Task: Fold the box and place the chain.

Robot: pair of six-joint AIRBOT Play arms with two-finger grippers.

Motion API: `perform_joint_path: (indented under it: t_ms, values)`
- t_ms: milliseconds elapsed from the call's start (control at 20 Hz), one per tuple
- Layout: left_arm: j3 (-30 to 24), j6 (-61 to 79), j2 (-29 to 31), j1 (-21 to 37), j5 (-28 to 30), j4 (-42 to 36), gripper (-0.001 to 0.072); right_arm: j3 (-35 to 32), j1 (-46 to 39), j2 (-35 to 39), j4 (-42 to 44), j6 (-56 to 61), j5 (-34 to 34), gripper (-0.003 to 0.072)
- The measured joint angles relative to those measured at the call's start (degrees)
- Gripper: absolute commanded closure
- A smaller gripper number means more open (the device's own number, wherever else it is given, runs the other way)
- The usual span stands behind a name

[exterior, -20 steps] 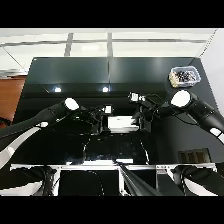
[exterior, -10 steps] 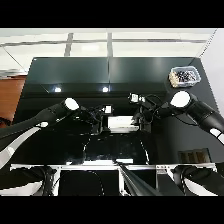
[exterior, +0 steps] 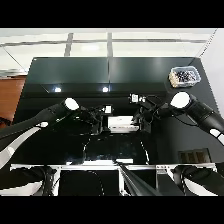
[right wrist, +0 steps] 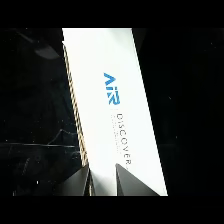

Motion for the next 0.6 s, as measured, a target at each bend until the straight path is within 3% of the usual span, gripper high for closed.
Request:
perform_joint_path:
  t_ms: [600]
  values:
    - [0.00, -0.13, 0.00, 0.00, -0.02, -0.04, 0.0300, 0.00, 0.00, 0.00, -0.22, 0.42, -1.27, 0.0558]
